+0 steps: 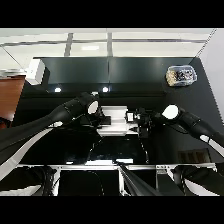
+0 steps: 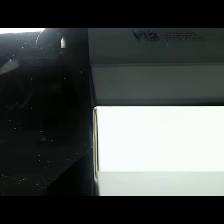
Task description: Fold the box and place the chain.
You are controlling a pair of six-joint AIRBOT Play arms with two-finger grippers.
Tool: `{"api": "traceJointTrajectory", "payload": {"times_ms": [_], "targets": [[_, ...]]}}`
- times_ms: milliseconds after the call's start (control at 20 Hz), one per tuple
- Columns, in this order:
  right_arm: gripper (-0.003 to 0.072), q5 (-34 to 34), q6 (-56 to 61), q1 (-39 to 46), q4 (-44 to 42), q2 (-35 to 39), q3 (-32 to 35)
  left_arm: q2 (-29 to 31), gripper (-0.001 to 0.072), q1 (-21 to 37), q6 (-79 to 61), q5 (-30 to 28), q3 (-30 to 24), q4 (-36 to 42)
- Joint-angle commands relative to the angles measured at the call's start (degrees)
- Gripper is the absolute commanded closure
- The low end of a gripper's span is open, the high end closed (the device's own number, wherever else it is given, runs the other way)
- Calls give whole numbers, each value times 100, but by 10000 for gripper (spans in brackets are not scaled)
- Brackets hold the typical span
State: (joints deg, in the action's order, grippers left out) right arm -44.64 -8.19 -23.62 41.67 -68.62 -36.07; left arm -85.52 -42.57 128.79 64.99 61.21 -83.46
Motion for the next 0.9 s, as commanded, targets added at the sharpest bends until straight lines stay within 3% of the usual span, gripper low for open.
{"api": "traceJointTrajectory", "payload": {"times_ms": [0,450,850], "targets": [[453,-81,31,-9,-186,15,-2,4,680,4,0,-9,7,-2],[452,199,50,-144,-1821,-332,151,4,680,4,2,-17,7,20],[455,291,116,-221,-1908,-444,164,4,680,7,2,-20,7,17]]}}
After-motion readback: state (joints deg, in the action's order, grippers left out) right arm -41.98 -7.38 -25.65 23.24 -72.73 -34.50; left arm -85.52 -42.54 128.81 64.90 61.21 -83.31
